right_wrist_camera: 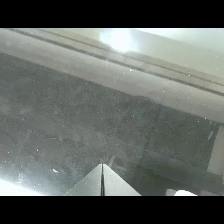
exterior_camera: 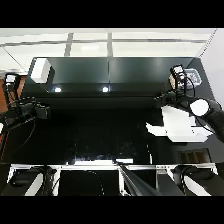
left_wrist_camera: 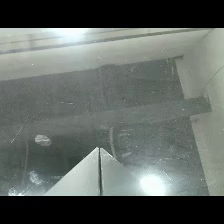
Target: Fold the box and place the chain.
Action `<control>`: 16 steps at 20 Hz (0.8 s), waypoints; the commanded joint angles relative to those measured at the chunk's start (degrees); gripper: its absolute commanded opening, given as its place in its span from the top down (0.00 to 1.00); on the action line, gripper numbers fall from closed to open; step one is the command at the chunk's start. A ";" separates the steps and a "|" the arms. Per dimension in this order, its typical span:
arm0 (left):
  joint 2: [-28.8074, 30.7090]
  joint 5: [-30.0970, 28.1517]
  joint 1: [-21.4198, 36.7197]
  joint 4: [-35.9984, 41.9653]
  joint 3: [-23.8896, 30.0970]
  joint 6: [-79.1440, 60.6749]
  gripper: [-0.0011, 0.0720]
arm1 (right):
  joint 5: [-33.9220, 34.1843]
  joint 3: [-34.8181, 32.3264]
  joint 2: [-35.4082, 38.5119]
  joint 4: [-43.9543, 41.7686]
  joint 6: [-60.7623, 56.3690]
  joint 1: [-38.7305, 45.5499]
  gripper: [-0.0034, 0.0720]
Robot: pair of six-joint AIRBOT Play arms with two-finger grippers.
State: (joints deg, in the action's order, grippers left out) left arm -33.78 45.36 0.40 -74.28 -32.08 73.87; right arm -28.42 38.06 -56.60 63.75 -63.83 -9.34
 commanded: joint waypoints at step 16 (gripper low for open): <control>0.04 0.00 -0.02 -0.02 0.02 0.00 0.95 | 0.44 0.00 0.02 -5.05 -0.04 -0.07 0.94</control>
State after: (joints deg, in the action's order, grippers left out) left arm -33.78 45.36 0.40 -74.28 -32.08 73.87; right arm -28.29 38.06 -56.60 62.63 -63.86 -9.34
